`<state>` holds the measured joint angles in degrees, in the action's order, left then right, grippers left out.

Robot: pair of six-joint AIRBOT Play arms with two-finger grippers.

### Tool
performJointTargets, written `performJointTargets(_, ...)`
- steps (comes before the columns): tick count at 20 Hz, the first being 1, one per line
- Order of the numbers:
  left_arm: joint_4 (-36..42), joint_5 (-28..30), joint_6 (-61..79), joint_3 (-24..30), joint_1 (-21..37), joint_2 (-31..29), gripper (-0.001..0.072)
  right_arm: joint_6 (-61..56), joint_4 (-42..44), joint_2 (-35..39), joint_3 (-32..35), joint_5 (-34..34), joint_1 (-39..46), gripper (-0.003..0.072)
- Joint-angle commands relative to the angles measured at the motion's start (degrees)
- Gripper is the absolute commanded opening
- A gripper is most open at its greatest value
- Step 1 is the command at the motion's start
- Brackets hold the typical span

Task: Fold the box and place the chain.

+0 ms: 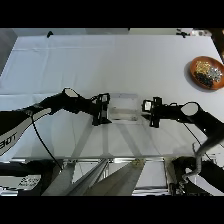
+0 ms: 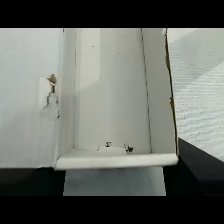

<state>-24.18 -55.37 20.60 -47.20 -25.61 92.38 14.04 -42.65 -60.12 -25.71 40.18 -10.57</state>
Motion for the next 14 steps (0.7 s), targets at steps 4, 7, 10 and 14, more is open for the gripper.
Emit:
performJointTargets(4,-0.1,-0.1,-0.1,0.0,0.0,0.0,0.0344,-0.8,0.3,1.7,0.0,7.6,3.9,0.0331)
performJointTargets(7,-0.1,-0.3,-0.1,0.0,0.0,0.0,0.0344,-0.7,2.9,1.5,0.0,8.9,3.9,0.0331)
performJointTargets(10,-0.1,-0.3,-0.1,0.0,0.0,0.0,0.0344,-0.7,7.1,-1.1,0.0,9.2,3.4,0.0331)
performJointTargets(14,-0.1,-0.4,-0.1,0.0,0.0,0.0,0.0344,-0.7,7.1,-4.4,0.0,8.4,-0.6,0.0330)
